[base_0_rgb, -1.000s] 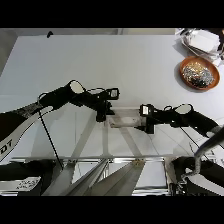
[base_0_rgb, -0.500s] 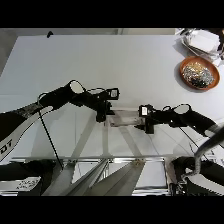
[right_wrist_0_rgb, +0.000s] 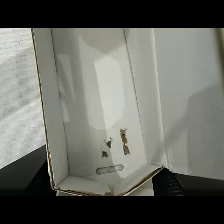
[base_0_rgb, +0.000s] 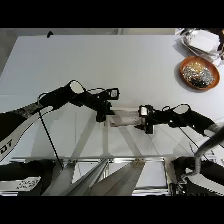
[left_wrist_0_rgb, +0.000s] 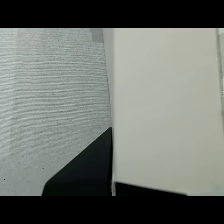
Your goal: Fold the box and place the chain.
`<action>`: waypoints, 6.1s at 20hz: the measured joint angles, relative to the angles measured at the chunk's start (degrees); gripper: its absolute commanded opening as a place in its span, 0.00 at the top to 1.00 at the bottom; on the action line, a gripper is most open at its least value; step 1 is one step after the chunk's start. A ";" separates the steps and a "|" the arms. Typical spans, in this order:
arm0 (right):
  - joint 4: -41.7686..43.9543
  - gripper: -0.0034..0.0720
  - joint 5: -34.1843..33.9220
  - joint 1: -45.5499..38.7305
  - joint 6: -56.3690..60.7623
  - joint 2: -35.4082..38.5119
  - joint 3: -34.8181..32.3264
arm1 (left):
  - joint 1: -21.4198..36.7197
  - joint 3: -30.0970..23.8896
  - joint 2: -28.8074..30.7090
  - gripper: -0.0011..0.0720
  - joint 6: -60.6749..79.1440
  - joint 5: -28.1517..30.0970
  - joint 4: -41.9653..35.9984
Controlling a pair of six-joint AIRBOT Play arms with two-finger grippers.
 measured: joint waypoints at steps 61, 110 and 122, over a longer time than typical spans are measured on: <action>-0.13 0.39 -0.22 0.02 0.20 -0.04 0.00 | -11.72 -1.68 11.26 0.98 -34.47 15.34 8.07; -0.13 0.39 -0.13 0.02 0.17 -0.07 0.00 | -5.07 -22.40 20.28 0.51 -15.65 16.35 16.98; -0.13 0.39 -0.11 0.02 0.17 -0.04 0.00 | -5.66 -22.40 18.34 0.35 -7.23 23.02 11.10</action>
